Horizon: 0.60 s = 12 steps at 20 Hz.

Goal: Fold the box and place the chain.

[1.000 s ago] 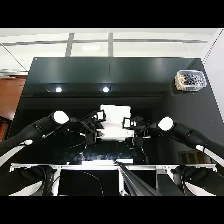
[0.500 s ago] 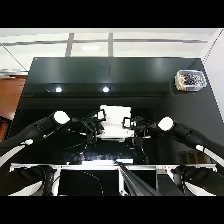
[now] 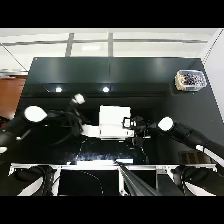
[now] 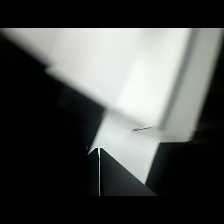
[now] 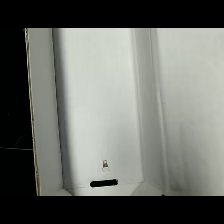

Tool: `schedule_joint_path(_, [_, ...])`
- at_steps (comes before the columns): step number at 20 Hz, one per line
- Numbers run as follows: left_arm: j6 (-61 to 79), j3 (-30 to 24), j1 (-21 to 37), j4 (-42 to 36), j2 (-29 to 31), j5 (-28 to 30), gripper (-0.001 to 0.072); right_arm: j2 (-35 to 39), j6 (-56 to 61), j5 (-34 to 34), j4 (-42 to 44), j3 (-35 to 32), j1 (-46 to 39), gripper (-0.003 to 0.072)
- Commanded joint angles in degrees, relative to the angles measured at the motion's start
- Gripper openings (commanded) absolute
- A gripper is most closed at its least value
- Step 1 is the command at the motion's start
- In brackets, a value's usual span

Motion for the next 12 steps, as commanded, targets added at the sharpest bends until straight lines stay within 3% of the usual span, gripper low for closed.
schedule_joint_path(1, [-30.58, 0.0, 14.6, 2.78, 3.89, -3.56, 0.0029, -0.02, 0.39, 0.02, 0.0, -0.04, 0.0, 0.0541])
schedule_joint_path(3, [-33.33, -0.17, 21.75, 2.71, 2.75, -7.74, 0.003, -0.02, 0.39, 0.02, 0.0, -0.04, 0.0, 0.0541])
schedule_joint_path(6, [-40.7, -4.7, 26.56, -4.9, -0.83, -7.54, 0.003, -0.02, 0.39, 0.0, 0.0, -0.04, 0.0, 0.0541])
schedule_joint_path(10, [-34.32, -6.91, 20.31, -9.66, -10.82, -14.69, 0.0028, -0.02, 0.39, 0.02, -0.02, -0.04, 0.0, 0.0541])
schedule_joint_path(12, [-34.03, -6.64, 15.8, -9.84, -14.88, -14.32, 0.0028, -0.02, 0.39, 0.02, 0.0, -0.04, 0.0, 0.0541])
